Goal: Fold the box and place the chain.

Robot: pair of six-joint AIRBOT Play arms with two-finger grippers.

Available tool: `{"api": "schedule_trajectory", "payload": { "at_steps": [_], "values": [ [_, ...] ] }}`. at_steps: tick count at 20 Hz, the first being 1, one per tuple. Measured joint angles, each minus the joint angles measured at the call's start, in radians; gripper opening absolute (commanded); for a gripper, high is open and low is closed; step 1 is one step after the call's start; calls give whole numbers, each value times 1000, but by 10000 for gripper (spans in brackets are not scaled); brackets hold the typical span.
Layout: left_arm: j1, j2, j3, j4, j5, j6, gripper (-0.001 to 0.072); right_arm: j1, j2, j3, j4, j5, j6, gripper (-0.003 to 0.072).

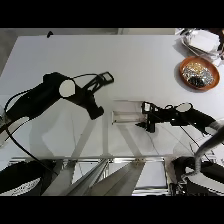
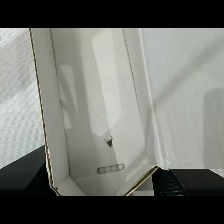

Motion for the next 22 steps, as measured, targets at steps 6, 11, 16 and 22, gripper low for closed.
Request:
{"api": "schedule_trajectory", "payload": {
  "at_steps": [6, 11, 16, 22],
  "values": [
    [31, -77, -141, -317, 60, 730, 710, 0, 0, 0, 0, 0, 0, 411],
    [31, -175, -167, -484, 185, 909, 715, 0, 0, 0, 0, 0, 0, 411],
    [34, -203, -173, -548, 243, 951, 718, 0, 0, 0, 0, 0, 0, 411],
    [30, -238, -174, -586, 266, 949, 720, 0, 0, 0, 0, 0, 0, 411]
  ]
}}
